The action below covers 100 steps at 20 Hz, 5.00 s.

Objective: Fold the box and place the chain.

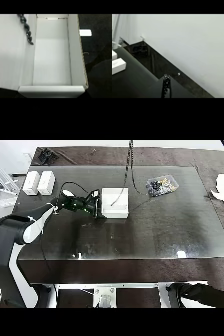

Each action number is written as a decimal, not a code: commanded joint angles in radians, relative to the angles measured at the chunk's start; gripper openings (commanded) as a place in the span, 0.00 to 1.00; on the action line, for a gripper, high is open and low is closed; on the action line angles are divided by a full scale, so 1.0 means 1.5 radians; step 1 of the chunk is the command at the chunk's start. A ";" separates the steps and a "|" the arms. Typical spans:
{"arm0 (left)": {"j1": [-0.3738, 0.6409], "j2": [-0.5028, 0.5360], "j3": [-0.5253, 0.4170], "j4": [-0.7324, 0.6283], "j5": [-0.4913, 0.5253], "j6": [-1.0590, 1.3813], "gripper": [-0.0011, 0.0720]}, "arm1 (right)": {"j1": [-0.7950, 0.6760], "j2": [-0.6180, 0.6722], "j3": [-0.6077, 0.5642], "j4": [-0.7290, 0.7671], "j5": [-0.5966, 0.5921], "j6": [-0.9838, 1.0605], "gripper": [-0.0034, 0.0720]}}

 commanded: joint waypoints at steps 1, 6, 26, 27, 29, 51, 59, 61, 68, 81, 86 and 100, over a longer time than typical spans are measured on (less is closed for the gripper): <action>-0.001 0.000 0.000 0.000 0.000 0.000 0.73 | 0.000 0.000 -0.039 -0.001 0.037 0.027 0.06; -0.001 0.000 0.000 0.000 -0.001 0.000 0.73 | -0.011 0.000 -0.188 0.000 0.044 0.065 0.06; -0.001 0.000 0.000 0.000 0.000 0.000 0.73 | -0.113 -0.055 -0.471 0.098 -0.009 0.120 0.75; -0.001 0.000 0.000 0.000 0.000 0.000 0.73 | -0.138 -0.043 -0.473 0.098 0.000 0.122 0.75; -0.001 0.000 0.000 0.000 0.000 0.000 0.73 | -0.198 -0.036 -0.488 0.097 -0.009 0.149 0.75; -0.001 0.000 0.000 0.000 0.001 0.000 0.73 | -0.307 -0.347 -0.449 0.227 -0.331 0.241 0.11; -0.001 0.000 0.000 0.000 0.000 0.001 0.73 | -0.261 -0.108 -0.449 0.158 -0.345 0.235 0.06; -0.001 0.000 0.000 0.000 0.000 0.001 0.73 | -0.224 -0.018 -0.449 0.106 -0.344 0.235 0.06; -0.001 0.000 0.000 0.000 0.000 0.000 0.73 | -0.107 0.136 -0.449 0.018 -0.343 0.235 0.06; -0.001 0.000 0.000 0.000 0.000 0.000 0.73 | -0.006 0.154 -0.461 0.017 -0.320 0.242 0.06; -0.001 0.000 0.000 0.000 0.000 0.000 0.73 | 0.002 0.144 -0.520 0.017 -0.320 0.291 0.06; -0.001 0.000 0.000 0.000 0.000 0.000 0.73 | 0.000 -0.065 -0.681 0.054 -0.355 0.315 0.35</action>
